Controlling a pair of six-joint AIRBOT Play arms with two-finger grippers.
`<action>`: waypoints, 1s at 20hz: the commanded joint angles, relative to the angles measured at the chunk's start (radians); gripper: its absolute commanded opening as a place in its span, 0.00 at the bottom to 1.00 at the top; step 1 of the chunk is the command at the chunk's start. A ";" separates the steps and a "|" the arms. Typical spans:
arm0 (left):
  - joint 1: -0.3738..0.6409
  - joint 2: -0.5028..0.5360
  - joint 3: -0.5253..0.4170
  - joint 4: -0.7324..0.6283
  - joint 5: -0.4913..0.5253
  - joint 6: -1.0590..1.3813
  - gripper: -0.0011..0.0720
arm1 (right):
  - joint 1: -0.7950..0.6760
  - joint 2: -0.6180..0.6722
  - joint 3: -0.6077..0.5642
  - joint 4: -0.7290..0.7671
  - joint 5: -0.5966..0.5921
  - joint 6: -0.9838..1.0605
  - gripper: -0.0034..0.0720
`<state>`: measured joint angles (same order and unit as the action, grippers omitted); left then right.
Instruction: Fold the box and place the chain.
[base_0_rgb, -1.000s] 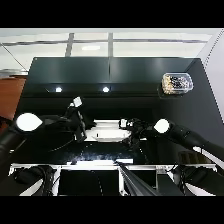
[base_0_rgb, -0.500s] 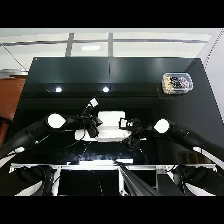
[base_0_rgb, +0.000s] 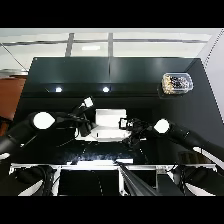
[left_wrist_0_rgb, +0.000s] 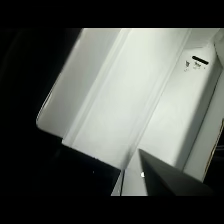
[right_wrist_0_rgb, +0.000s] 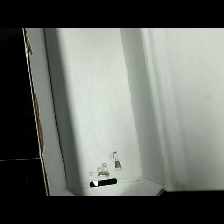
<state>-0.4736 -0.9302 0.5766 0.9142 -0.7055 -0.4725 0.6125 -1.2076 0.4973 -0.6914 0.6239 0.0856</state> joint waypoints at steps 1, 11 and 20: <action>0.094 0.101 0.003 0.077 -0.203 -0.008 0.98 | 0.000 0.000 0.000 0.000 0.000 0.000 0.68; 0.130 0.066 -0.186 -0.011 -0.186 0.356 0.97 | 0.000 0.000 0.000 0.003 0.000 0.001 0.68; 0.082 -0.064 -0.185 -0.143 -0.048 0.560 0.96 | 0.000 0.000 0.000 0.003 0.000 0.001 0.68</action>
<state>-0.3637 -0.9665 0.3935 0.8051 -0.7883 0.0231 0.6125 -1.2076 0.4973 -0.6884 0.6231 0.0860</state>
